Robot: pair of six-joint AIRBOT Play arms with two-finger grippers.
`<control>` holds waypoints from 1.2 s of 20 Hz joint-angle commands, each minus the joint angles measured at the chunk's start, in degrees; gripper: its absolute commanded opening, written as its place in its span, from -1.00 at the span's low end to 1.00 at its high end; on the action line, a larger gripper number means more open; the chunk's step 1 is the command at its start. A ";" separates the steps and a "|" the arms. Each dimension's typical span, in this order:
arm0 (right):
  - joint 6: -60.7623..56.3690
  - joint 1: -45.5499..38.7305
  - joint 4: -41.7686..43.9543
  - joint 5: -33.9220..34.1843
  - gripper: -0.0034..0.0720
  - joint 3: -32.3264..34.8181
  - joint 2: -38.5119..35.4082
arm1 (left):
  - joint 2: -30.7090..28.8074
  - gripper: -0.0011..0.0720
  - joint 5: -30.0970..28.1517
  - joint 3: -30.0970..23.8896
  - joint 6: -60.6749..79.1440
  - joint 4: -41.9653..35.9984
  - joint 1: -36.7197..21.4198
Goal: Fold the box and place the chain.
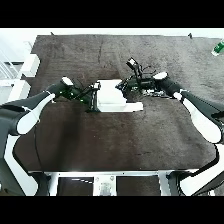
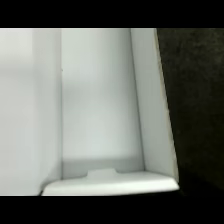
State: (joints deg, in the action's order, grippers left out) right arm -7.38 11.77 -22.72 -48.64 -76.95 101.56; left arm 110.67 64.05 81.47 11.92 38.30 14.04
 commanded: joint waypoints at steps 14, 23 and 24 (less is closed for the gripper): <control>-0.59 0.07 -1.95 0.20 -0.85 0.15 2.43 | 0.04 0.31 -0.02 0.02 0.11 0.04 0.02; -4.44 -2.03 -11.89 -6.73 -0.78 0.07 -11.45 | 0.04 0.31 -0.11 0.02 0.11 0.07 0.02; -4.66 -2.51 -17.07 -8.20 -0.30 0.07 -13.18 | 0.04 0.31 -0.13 0.02 0.11 0.07 0.02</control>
State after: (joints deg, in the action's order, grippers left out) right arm -10.02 10.35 -30.13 -53.63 -76.84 93.45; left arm 110.67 63.99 81.47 12.10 38.37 14.06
